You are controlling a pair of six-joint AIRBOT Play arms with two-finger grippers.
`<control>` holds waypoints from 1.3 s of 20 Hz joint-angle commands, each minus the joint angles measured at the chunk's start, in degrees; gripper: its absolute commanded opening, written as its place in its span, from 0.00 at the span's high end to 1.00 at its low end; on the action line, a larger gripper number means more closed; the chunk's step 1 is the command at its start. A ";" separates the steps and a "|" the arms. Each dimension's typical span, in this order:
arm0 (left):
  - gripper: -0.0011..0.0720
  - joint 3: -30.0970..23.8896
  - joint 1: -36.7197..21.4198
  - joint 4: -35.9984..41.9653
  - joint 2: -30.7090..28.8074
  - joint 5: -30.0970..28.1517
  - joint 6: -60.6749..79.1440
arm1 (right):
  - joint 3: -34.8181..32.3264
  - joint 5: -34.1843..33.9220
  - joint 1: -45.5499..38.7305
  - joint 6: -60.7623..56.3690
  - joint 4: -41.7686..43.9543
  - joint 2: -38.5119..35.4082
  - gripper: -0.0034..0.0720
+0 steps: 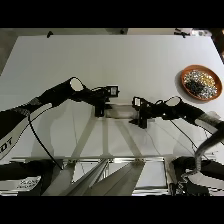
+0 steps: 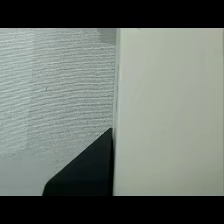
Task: Fold the box and place the chain.
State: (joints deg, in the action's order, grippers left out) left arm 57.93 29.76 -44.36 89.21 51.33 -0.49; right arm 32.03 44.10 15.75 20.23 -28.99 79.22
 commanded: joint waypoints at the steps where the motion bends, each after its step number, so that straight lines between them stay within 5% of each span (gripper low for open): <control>1: 0.97 0.07 -0.02 -0.04 0.00 -0.09 0.04 | 0.00 -0.15 0.00 -0.94 -1.09 -0.04 0.15; 10: 0.97 0.07 -0.02 -0.04 -0.02 -0.09 0.04 | 0.00 0.00 0.02 -0.72 -1.14 -0.04 0.27; 13: 0.97 0.07 -0.02 -0.04 0.00 -0.09 0.04 | 0.00 0.00 0.02 -0.68 -1.14 -0.04 0.41; 26: 0.97 0.07 -0.04 -0.04 -0.02 -0.09 0.04 | 0.00 0.31 0.02 -0.72 -0.98 -0.04 0.42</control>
State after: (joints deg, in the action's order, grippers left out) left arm 57.93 29.76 -44.38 89.19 51.29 -0.47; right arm 32.08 44.07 15.75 19.51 -30.04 79.22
